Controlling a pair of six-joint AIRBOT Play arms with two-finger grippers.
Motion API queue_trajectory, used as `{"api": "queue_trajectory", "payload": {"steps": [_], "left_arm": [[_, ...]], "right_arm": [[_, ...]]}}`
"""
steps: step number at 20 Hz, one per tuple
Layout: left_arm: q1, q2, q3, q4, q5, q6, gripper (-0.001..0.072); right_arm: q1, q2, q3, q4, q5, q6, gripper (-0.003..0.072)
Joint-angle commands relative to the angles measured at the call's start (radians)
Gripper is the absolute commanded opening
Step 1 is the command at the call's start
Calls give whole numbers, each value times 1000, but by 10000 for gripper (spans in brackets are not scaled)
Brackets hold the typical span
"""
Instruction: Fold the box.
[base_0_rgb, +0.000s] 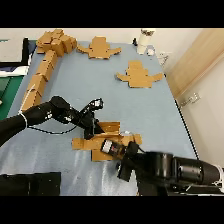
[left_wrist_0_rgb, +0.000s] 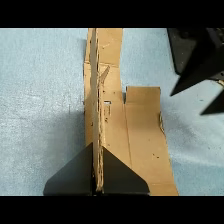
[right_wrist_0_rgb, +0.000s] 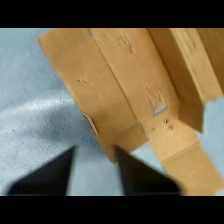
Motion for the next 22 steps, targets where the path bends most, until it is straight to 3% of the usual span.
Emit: {"api": "queue_trajectory", "payload": {"steps": [1,6,13,19,22], "left_arm": [[0,0,0,0,1,0,13],[0,0,0,0,1,0,13],[0,0,0,0,1,0,13],[0,0,0,0,1,0,13],[0,0,0,0,1,0,13]], "right_arm": [[124,-65,-29,-153,64,3,544],[124,-188,-29,-235,64,8,526],[102,-198,-29,-374,60,69,526],[91,-198,-26,-384,57,80,526],[95,-198,-26,-322,27,79,526]]}}
